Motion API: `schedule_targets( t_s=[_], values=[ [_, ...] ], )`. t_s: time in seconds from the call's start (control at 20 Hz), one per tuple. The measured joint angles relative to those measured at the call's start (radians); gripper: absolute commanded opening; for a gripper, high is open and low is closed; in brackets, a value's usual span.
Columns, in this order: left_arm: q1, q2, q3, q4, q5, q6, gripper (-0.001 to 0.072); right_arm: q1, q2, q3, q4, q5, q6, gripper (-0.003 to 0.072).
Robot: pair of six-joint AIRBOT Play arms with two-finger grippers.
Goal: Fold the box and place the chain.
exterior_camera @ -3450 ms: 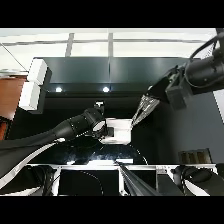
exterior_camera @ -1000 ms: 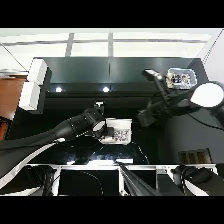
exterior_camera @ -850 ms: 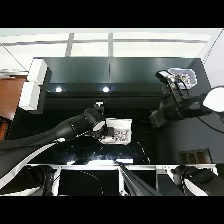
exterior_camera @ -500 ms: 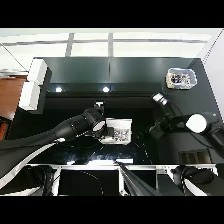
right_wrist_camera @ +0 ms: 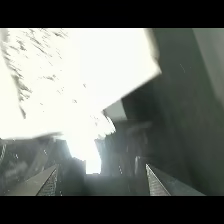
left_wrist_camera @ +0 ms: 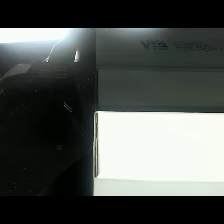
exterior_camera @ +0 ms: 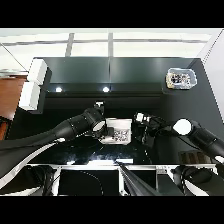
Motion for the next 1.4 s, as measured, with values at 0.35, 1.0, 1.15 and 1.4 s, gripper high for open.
schedule_targets(
  t_s=[0.35,1.0,1.15,1.4],
  values=[
    [0.000,0.000,0.000,0.000,0.000,0.000,0.0031,0.002,-0.098,-0.004,0.140,-0.052,-0.250,0.0475],
    [0.000,0.000,0.000,0.000,0.002,0.000,0.0031,0.003,-0.180,-0.004,0.234,-0.119,-0.360,0.0434],
    [0.000,0.000,0.000,0.000,0.002,0.000,0.0031,0.003,-0.183,-0.003,0.235,-0.121,-0.363,0.0301],
    [0.000,0.000,0.000,0.000,0.002,0.000,0.0031,0.003,-0.185,-0.003,0.235,-0.118,-0.364,0.0035]
  ],
)
